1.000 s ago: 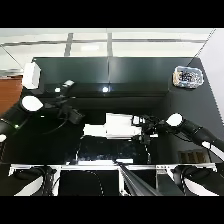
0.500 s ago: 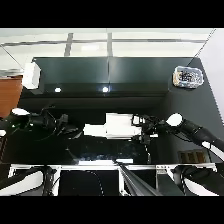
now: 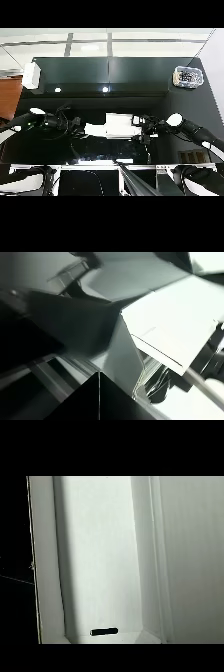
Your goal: Fold the box and place the chain.
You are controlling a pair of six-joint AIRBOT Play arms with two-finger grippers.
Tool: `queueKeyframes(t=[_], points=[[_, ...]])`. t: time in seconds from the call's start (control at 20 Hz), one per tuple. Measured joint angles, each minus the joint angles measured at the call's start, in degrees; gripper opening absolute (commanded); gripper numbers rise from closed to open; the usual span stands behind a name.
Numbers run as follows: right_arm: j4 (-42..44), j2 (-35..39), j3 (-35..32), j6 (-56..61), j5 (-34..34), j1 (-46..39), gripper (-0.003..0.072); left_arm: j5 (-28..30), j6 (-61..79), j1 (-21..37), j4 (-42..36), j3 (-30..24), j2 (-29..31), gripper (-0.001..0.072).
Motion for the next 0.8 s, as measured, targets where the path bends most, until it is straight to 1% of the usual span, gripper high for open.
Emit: queueKeyframes(t=[0.1, 0.35, 0.8], points=[[0.00, 0.00, 0.00, 0.00, 0.00, 0.00, 0.0135, -0.92, 1.38, -1.42, -0.52, 1.11, -0.24, 0.0023], [0.00, 0.00, 0.00, 0.00, 0.00, 0.00, 0.0136, -1.05, 3.89, -4.04, -0.50, 3.30, -0.48, 0.0023], [0.00, 0.00, 0.00, 0.02, 0.00, 0.00, 0.0135, 2.67, 2.10, -5.27, 5.90, 4.07, -0.48, 0.0023]])
